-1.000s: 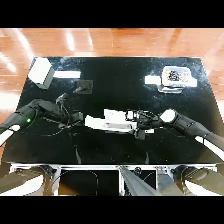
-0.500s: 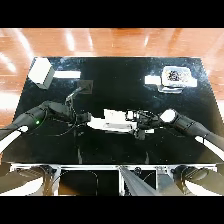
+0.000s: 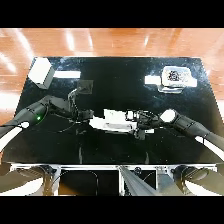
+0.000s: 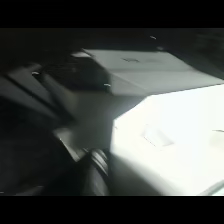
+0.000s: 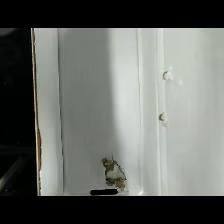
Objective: Fold the box and place the chain.
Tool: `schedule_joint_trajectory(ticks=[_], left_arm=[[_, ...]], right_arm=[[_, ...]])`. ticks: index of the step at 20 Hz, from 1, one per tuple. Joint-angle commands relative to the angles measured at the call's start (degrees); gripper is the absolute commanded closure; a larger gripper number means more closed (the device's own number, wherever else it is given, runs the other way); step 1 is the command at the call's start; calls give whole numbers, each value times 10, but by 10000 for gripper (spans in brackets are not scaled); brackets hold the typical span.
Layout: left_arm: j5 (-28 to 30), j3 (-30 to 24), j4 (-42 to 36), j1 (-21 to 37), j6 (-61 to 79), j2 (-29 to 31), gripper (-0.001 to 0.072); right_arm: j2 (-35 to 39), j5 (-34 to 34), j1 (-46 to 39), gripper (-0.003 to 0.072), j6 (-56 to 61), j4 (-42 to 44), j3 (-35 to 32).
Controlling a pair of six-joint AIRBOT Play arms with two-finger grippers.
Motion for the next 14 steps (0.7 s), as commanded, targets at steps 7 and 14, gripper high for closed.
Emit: schedule_joint_trajectory(ticks=[7,14], left_arm=[[41,30,-10,-23,0,0,309],[43,46,-16,-38,1,0,127]], right_arm=[[0,0,0,138,0,0,0],[0,0,0,138,0,0,0]])
